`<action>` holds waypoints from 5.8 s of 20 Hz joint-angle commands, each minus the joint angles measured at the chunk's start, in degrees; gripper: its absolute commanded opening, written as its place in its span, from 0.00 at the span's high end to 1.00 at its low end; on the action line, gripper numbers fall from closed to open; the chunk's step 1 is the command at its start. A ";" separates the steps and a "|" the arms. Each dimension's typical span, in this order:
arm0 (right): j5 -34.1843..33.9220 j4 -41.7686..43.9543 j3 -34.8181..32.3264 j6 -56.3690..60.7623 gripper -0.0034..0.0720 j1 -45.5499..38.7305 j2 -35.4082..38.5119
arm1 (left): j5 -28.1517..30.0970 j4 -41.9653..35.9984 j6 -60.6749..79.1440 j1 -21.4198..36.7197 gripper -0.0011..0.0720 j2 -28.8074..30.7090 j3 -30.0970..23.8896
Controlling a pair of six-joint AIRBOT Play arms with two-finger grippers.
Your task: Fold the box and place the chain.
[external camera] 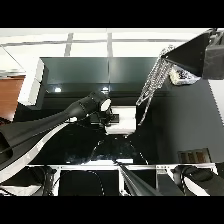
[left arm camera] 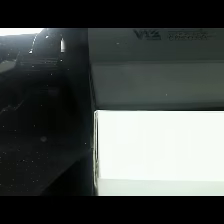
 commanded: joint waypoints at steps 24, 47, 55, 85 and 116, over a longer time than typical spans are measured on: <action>-24.96 4.76 -47.21 4.94 0.94 6.40 -0.24 | 0.11 0.02 0.00 0.02 0.95 -0.02 -0.02; -13.53 -8.46 -49.33 3.80 0.47 -17.14 6.97 | -5.31 9.05 1.64 -2.49 0.14 12.76 3.65; -14.99 -8.52 -49.77 3.82 0.47 -17.11 6.95 | -6.43 20.41 -0.66 12.50 0.15 38.36 -25.55; -15.02 -8.39 -50.42 8.37 0.47 -17.11 6.93 | 20.00 -54.25 148.30 19.89 0.01 15.39 -31.32; -20.04 -8.41 -50.42 7.76 0.47 -16.79 6.69 | 23.74 -52.41 146.35 13.11 0.39 10.25 -24.68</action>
